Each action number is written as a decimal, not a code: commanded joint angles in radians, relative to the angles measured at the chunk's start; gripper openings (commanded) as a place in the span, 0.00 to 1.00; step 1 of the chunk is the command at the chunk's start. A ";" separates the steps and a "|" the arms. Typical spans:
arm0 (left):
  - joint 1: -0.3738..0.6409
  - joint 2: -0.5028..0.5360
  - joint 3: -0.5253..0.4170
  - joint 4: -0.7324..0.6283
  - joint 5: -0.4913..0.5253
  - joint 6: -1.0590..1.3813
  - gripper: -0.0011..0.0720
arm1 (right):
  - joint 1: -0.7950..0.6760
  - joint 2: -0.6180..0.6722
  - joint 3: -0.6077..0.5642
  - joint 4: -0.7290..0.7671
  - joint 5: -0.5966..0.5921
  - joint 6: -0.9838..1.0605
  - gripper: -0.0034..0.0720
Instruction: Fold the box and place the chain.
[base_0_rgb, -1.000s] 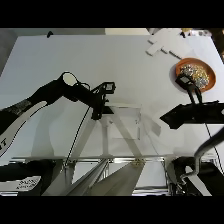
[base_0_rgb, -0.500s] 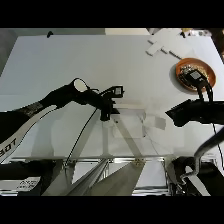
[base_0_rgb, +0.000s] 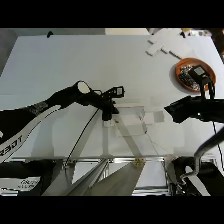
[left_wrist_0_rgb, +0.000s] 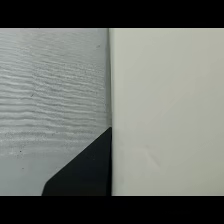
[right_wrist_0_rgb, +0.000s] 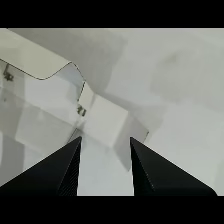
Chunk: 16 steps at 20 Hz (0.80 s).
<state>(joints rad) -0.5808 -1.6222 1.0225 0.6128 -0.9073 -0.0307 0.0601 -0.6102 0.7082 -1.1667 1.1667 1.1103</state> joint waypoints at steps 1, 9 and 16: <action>-0.001 -0.002 0.000 0.057 -0.005 0.005 0.02 | 0.000 0.001 0.000 0.001 -0.005 0.000 0.50; -0.001 -0.002 0.000 0.080 -0.032 0.006 0.02 | 0.000 0.001 0.000 0.001 0.016 0.000 0.49; -0.001 -0.002 0.000 0.054 -0.031 0.126 0.02 | 0.000 0.001 0.000 0.001 0.026 0.000 0.49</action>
